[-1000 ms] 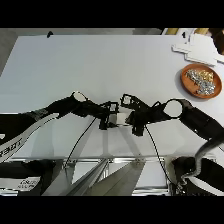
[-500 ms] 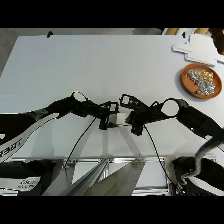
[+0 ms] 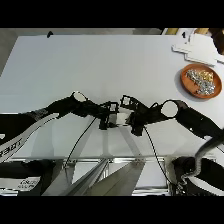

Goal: Fold the box and place the chain.

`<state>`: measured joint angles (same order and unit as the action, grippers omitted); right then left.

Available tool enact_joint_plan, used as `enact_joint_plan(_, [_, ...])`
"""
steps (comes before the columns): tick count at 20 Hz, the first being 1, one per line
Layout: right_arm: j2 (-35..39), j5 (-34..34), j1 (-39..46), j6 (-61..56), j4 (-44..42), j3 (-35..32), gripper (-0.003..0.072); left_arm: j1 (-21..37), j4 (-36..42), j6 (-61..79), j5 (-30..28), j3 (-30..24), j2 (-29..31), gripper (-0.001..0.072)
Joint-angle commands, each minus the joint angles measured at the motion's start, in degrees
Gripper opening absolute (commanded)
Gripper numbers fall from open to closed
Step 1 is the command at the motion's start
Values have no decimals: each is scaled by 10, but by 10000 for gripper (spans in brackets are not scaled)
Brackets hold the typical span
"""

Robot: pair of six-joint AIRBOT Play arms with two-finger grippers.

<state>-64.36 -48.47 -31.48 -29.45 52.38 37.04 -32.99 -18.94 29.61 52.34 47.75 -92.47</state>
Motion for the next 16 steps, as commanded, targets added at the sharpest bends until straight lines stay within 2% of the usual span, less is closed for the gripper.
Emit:
enact_joint_plan(1, [-13, -2, 0, 0, 3, -2, 16, 0, 0, -1, 0, 0, 0, 207])
enact_joint_plan(8, [1, -6, 0, -5, 3, -2, 16, 0, 0, -1, 0, 0, 0, 207])
enact_joint_plan(13, [75, 5, 2, -16, 10, -1, 16, 0, 0, -1, 0, 0, 0, 207])
enact_joint_plan(16, [122, -10, 37, -100, 40, -1, 16, 0, 0, -1, 0, 0, 0, 207])
